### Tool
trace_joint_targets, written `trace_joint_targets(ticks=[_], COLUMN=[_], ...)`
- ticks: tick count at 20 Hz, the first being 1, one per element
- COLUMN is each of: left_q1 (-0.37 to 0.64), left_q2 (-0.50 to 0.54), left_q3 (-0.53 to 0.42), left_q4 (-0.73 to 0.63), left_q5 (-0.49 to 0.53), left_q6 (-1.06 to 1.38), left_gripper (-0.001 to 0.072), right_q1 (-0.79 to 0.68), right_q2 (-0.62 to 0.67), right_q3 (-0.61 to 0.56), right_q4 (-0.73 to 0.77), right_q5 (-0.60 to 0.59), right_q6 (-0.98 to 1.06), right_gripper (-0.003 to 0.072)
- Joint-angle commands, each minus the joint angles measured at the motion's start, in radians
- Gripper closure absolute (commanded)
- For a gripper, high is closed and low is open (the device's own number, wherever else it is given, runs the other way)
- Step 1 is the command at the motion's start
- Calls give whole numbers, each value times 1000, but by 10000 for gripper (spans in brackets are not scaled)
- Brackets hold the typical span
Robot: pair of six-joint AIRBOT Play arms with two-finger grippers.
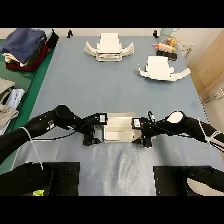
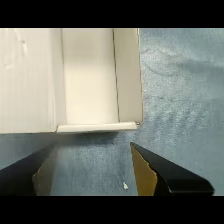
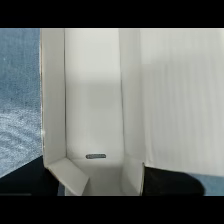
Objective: Fold the box.
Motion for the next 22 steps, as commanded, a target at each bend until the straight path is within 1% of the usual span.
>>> trace_joint_targets(ticks=[1, 4, 8, 10, 14, 17, 22], left_q1=[-25, -50, -51, -66, -106, -106, -105], left_q2=[-45, -48, -48, -49, -66, -72, -72], left_q3=[-3, -3, -3, -3, -18, -40, -40], left_q4=[-54, -53, -62, -101, -106, -106, -113], left_q5=[66, 63, 54, 67, 123, 155, 179], left_q6=[79, 84, 83, 80, 46, 44, 22], left_gripper=[20, 20, 21, 20, 21, 21, 21], right_q1=[0, 0, 0, 0, 0, 0, 0], right_q2=[0, 0, 0, 0, 0, 0, 0], right_q3=[0, 0, 0, 0, 0, 0, 0], right_q4=[0, 0, 0, 0, 0, 0, 0], right_q5=[0, 0, 0, 0, 0, 0, 0], right_q6=[0, 0, 0, 0, 0, 0, 0], right_gripper=[80, 80, 80, 79, 80, 80, 80])
